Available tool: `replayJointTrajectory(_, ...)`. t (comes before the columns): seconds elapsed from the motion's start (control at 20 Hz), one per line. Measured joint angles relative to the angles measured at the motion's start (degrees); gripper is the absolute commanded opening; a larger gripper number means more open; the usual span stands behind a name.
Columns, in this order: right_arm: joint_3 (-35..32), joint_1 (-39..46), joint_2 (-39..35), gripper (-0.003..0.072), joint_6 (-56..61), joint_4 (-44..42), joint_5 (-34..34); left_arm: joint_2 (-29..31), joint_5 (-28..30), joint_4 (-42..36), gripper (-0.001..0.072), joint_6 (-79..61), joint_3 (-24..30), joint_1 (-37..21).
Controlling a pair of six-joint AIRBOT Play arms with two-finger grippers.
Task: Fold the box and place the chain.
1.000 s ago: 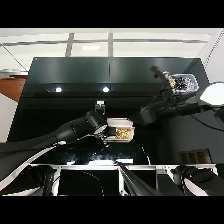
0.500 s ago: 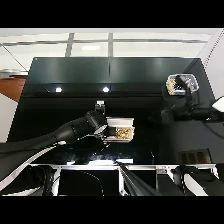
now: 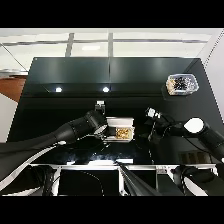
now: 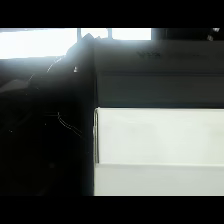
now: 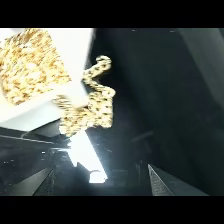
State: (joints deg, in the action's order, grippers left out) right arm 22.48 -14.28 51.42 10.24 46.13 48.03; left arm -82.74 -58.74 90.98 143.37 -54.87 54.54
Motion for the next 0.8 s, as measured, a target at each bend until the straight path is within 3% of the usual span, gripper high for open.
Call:
replayJointTrajectory(0.25,-3.0,-5.9,0.5,0.0712,-9.0,-5.2,-5.6,0.0,0.0,0.0,0.0032,0.0,0.0,0.0)
replayJointTrajectory(0.3,-3.3,-6.8,0.8,0.0685,-10.0,-5.9,-7.0,0.0,0.0,0.0,0.0032,0.0,0.0,0.0)
replayJointTrajectory(0.35,-3.4,-7.4,1.4,0.0572,-10.7,-6.5,-8.1,0.0,0.0,0.0,0.0032,0.0,0.0,0.0)
replayJointTrajectory(0.8,-3.9,-9.1,4.9,0.0574,-15.5,-11.3,-13.7,0.0,0.0,0.0,0.0031,0.0,0.0,0.0)
